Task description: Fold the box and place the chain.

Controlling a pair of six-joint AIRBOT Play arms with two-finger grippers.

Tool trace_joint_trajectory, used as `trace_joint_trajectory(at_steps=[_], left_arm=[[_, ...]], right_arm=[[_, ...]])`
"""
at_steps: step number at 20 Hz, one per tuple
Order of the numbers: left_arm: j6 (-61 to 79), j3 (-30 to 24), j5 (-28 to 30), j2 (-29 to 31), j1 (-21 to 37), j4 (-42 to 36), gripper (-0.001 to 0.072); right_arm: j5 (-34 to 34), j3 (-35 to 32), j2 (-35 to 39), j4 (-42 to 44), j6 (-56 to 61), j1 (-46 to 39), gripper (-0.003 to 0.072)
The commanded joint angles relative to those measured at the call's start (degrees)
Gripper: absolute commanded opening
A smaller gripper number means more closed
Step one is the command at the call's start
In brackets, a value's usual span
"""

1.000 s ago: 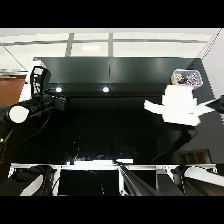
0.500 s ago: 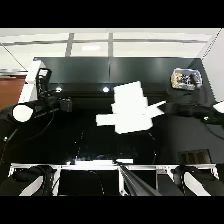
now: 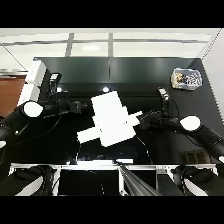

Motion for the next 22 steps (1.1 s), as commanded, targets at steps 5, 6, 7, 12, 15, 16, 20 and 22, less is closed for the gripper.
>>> trace_joint_trajectory(at_steps=[5, 6, 7, 12, 15, 16, 20, 22], left_arm=[[11.7, 3.2, -26.1, -11.8, 11.2, -25.7, 0.0706], [12.6, 3.2, -27.9, -13.6, 10.9, -26.3, 0.0706], [12.8, 3.2, -29.1, -15.6, 9.8, -25.8, 0.0706], [18.9, 3.3, -30.8, -22.9, 3.9, -29.7, 0.0706], [26.1, 3.6, -30.2, -24.6, 1.9, -34.9, 0.0705], [26.1, 4.2, -30.4, -25.2, 1.9, -35.1, 0.0705], [27.3, 8.7, -37.1, -29.0, 1.4, -27.2, 0.0686], [27.2, 11.0, -38.9, -30.6, 0.5, -22.7, 0.0546]], right_arm=[[-2.5, -1.1, 0.1, -3.3, -0.2, 2.6, 0.0012], [-2.6, -1.1, 0.1, -3.3, -0.2, 2.6, 0.0012], [-2.6, -1.1, 0.1, -3.3, -0.2, 2.6, 0.0013], [-2.5, -1.1, 0.1, -3.3, -0.1, 2.6, 0.0013], [-2.3, -1.1, 0.1, -3.2, 0.2, 2.6, 0.0013], [-2.4, -1.1, 0.1, -3.2, 0.3, 2.6, 0.0013], [-2.3, -1.1, 0.1, -3.2, 0.3, 2.6, 0.0013], [-2.3, -1.1, 0.1, -3.2, 0.3, 2.6, 0.0012]])
